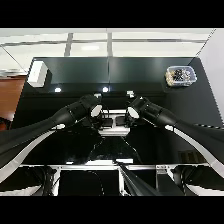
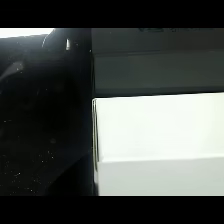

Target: Fold the box and place the chain.

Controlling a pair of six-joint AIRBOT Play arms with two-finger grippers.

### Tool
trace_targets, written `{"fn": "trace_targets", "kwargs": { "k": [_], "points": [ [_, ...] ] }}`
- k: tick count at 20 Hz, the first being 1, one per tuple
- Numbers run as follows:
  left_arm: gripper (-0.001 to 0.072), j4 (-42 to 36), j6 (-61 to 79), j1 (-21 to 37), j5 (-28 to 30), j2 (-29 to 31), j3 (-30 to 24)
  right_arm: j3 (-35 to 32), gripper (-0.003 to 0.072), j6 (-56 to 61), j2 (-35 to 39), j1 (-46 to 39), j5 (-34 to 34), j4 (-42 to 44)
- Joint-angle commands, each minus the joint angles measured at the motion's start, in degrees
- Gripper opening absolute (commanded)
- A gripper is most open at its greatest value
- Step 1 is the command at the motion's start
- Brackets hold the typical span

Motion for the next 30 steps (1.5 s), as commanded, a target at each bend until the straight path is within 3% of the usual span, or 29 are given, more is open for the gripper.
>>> {"fn": "trace_targets", "kwargs": {
  "k": [1,3,5,7,8,9,10,13,15,16,17,22,25,27,28,30],
  "points": [
    [0.0028,0.46,0.15,0.07,-0.15,0.04,-0.02,0.00,0.0015,-0.31,-0.09,0.00,0.07,0.50],
    [0.0028,0.44,0.15,0.07,-0.17,0.04,-0.02,0.00,0.0020,-0.48,-0.09,0.00,0.20,0.92],
    [0.0027,0.44,0.15,0.07,-0.17,0.04,-0.02,0.00,0.0253,-1.36,-0.09,-0.02,0.17,2.12],
    [0.0028,0.46,0.15,0.07,-0.15,0.04,-0.02,-0.02,0.0246,-3.78,-0.09,0.04,0.28,2.89],
    [0.0028,0.46,0.15,0.07,-0.15,0.04,-0.02,-0.02,0.0185,-3.78,-0.09,0.02,0.28,2.86],
    [0.0028,0.44,0.15,0.07,-0.17,0.04,-0.02,-0.02,0.0052,-3.78,-0.09,0.04,0.04,2.86],
    [0.0028,0.44,0.15,0.07,-0.17,0.04,-0.02,-0.02,0.0016,-3.74,-0.11,0.04,-0.46,2.93],
    [0.0028,0.46,0.15,0.07,-0.13,0.04,-0.02,0.00,0.0015,-3.74,-0.15,-0.02,-0.63,3.21],
    [0.0028,0.46,0.15,0.07,-0.13,0.04,-0.02,0.00,0.0045,-3.76,0.26,-0.31,-0.46,3.30],
    [0.0028,0.46,0.15,0.07,-0.13,0.04,-0.02,0.11,0.0233,-4.02,0.87,-0.59,-0.35,3.30],
    [0.0028,0.46,0.15,0.07,-0.17,0.04,-0.02,0.42,0.0280,-5.27,1.75,-0.94,0.17,3.30],
    [0.0028,0.46,0.15,0.07,-0.13,0.04,-0.02,6.58,0.0278,-19.12,11.43,-3.39,13.07,2.99],
    [0.0028,0.46,0.15,0.07,0.07,0.04,-0.02,8.04,0.0278,-22.62,19.41,-7.65,13.79,-6.21],
    [0.0028,0.44,0.15,0.07,0.07,0.04,-0.02,8.00,0.0277,-22.53,20.96,-11.43,13.53,-23.19],
    [0.0028,0.46,0.15,0.07,0.04,0.04,-0.02,7.56,0.0277,-22.56,20.70,-13.92,11.28,-28.28],
    [0.0028,0.46,0.15,0.07,0.02,0.04,-0.02,4.94,0.0278,-22.51,19.85,-21.29,-0.66,-29.94]
  ]
}}
